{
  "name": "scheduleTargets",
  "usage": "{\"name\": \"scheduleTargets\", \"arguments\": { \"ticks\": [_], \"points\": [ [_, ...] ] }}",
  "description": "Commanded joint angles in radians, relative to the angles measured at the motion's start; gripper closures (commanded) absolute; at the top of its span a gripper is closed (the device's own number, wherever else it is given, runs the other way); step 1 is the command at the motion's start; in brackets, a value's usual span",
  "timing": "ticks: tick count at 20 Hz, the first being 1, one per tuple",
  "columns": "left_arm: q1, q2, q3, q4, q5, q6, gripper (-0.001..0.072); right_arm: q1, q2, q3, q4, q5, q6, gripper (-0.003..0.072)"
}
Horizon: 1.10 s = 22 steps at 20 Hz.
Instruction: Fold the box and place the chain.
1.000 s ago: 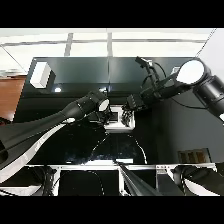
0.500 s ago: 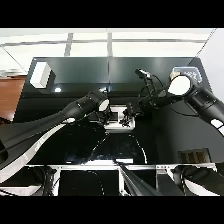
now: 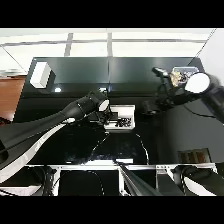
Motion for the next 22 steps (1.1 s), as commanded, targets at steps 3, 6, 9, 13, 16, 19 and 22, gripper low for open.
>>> {"name": "scheduleTargets", "arguments": {
  "ticks": [3, 6, 9, 13, 16, 19, 22],
  "points": [
    [0.003, 0.001, 0.001, -0.009, 0.044, 0.001, 0.0684, -0.098, 0.08, -0.002, -0.113, 0.042, -0.001, 0.0401],
    [0.005, 0.001, 0.008, -0.027, 0.046, -0.011, 0.0562, -0.092, 0.08, -0.021, -0.084, 0.044, -0.004, 0.0401],
    [0.003, 0.013, 0.043, -0.026, 0.009, 0.005, 0.016, -0.091, 0.08, -0.031, -0.093, 0.042, -0.026, 0.0401],
    [-0.001, 0.146, 0.041, 0.034, -0.055, 0.171, 0.0161, -0.091, 0.08, -0.031, -0.096, 0.053, -0.032, 0.0401],
    [0.013, 0.293, -0.043, 0.205, -0.16, 0.194, 0.0161, -0.091, 0.08, -0.031, -0.096, 0.053, -0.032, 0.0402],
    [0.107, 0.436, -0.222, 0.233, -0.166, 0.221, 0.0161, -0.091, 0.08, -0.031, -0.095, 0.053, -0.031, 0.0401],
    [0.294, 0.51, -0.429, 0.033, -0.039, 0.267, 0.016, -0.091, 0.08, -0.031, -0.092, 0.052, -0.024, 0.0401]
  ]
}}
